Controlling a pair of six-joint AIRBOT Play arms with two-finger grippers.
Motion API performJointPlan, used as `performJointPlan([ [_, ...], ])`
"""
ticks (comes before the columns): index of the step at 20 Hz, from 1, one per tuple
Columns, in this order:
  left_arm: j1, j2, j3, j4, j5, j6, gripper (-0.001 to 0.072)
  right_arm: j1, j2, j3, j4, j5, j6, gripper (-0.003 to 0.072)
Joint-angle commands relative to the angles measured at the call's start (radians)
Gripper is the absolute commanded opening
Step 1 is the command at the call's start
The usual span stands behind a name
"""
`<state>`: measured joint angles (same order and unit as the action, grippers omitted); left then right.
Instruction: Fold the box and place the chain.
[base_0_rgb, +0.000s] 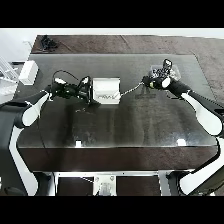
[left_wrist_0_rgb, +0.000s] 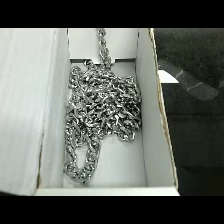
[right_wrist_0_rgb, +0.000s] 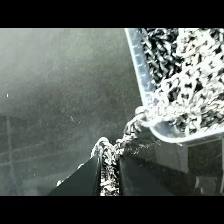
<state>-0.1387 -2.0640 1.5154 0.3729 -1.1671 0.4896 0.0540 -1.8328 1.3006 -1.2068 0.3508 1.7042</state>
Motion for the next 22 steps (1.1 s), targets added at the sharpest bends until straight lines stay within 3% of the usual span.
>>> performJointPlan([
  [1, 0.0, 0.0, 0.0, 0.0, 0.0, 0.0, 0.0355, 0.0, -0.004, 0.002, -0.002, 0.059, -0.013, 0.0011],
  [5, 0.0, 0.0, 0.0, 0.0, 0.0, 0.0, 0.0355, 0.01, 0.054, 0.002, 0.002, 0.085, -0.013, 0.0009],
  [12, 0.0, 0.0, 0.0, 0.0, 0.0, 0.0, 0.0355, 0.08, 0.319, 0.002, -0.009, 0.085, -0.063, 0.001],
  [22, 0.0, 0.0, 0.0, 0.0, 0.0, 0.0, 0.0355, 0.3, 0.55, 0.002, -0.009, 0.093, -0.124, 0.001],
])
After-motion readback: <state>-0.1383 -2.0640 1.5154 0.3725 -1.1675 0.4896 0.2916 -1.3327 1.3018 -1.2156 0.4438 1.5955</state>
